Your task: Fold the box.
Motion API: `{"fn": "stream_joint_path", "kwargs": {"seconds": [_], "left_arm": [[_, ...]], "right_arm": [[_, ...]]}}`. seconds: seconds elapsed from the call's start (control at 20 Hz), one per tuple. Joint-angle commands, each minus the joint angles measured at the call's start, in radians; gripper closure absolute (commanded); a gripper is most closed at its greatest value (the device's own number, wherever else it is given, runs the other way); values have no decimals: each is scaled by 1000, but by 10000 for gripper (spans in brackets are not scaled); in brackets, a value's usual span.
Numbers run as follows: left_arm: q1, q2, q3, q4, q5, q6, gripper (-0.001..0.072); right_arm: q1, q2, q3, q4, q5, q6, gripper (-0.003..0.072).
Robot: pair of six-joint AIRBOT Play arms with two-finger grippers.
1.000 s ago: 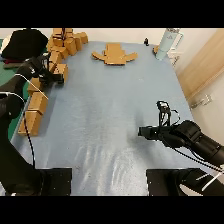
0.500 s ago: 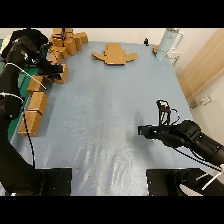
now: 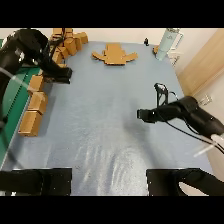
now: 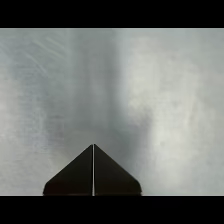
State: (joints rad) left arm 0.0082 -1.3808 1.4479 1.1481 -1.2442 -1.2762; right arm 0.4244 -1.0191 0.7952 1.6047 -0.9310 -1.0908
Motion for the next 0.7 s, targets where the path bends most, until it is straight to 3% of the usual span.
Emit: {"fn": "stream_joint_path", "kwargs": {"seconds": [0.0, 0.1, 0.2, 0.65], "left_arm": [[-74, 286, -400, 8, 180, 4, 702], [-111, 391, -566, 4, 228, -2, 702], [-143, 441, -646, -5, 244, -10, 702], [-171, 446, -661, -9, 216, -26, 697]], "right_arm": [[-26, -122, 143, 65, -48, -97, 681], [-26, -167, 167, 129, -47, -122, 681], [-18, -202, 166, 150, -51, -142, 681], [-7, -218, 166, 150, -100, -151, 681]]}}
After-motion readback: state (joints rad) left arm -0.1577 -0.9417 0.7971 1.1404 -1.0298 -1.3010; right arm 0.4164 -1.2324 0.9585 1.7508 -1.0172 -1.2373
